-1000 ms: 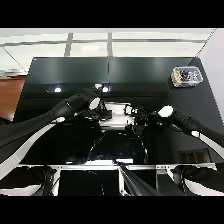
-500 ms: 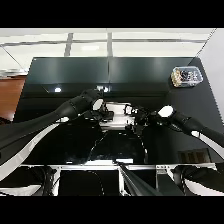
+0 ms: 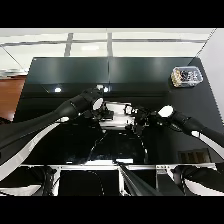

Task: Fold the box and place the chain.

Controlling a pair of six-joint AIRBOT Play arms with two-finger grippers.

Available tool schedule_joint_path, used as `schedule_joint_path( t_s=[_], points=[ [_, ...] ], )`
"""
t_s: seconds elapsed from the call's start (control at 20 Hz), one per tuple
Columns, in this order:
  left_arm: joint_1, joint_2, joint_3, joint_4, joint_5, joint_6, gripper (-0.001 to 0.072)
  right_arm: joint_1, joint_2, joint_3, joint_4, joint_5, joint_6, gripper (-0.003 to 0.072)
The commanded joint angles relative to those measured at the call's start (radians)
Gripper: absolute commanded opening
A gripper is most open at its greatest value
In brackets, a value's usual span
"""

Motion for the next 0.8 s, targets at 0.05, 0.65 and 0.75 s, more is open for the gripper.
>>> schedule_joint_path(
  t_s=[0.05, 0.65, 0.75],
  points=[
    [0.000, 0.000, 0.000, -0.008, -0.009, -0.002, 0.0459, 0.001, -0.001, 0.000, 0.001, 0.000, 0.003, 0.0440],
    [0.002, -0.003, 0.000, -0.005, -0.008, -0.009, 0.0025, 0.001, 0.000, 0.000, 0.002, -0.009, 0.003, 0.0480],
    [0.002, -0.003, 0.000, -0.006, -0.008, -0.009, 0.0025, 0.001, 0.003, 0.000, -0.002, -0.011, 0.003, 0.0692]
  ],
)
